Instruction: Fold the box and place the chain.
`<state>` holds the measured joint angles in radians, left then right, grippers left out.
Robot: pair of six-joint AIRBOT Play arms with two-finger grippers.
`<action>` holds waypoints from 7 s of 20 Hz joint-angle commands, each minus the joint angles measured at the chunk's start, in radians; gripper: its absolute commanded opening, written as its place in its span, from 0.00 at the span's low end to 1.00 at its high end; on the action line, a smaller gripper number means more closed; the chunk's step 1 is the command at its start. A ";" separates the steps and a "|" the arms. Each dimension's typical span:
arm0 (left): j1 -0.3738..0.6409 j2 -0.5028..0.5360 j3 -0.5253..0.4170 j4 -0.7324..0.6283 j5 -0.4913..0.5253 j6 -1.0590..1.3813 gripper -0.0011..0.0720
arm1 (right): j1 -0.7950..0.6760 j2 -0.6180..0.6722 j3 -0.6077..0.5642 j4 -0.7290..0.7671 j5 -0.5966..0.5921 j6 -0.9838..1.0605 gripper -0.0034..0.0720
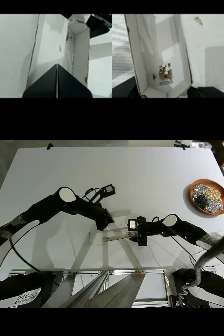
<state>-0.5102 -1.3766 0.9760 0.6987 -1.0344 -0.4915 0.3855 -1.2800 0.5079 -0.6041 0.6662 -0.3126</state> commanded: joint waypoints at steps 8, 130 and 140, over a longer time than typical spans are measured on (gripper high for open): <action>0.030 0.071 -0.132 0.312 -0.146 -0.148 0.02 | 0.001 0.000 0.000 -0.002 0.003 -0.001 0.59; -0.187 0.112 -0.217 0.019 0.294 0.279 0.29 | 0.001 0.000 0.000 -0.001 0.003 -0.001 0.59; 0.085 0.306 -0.218 0.079 -0.085 -0.044 0.02 | 0.001 0.000 0.000 -0.001 0.003 -0.002 0.59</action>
<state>-0.5167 -1.1149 0.7582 0.7349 -0.9794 -0.3893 0.3870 -1.2804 0.5068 -0.6056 0.6682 -0.3138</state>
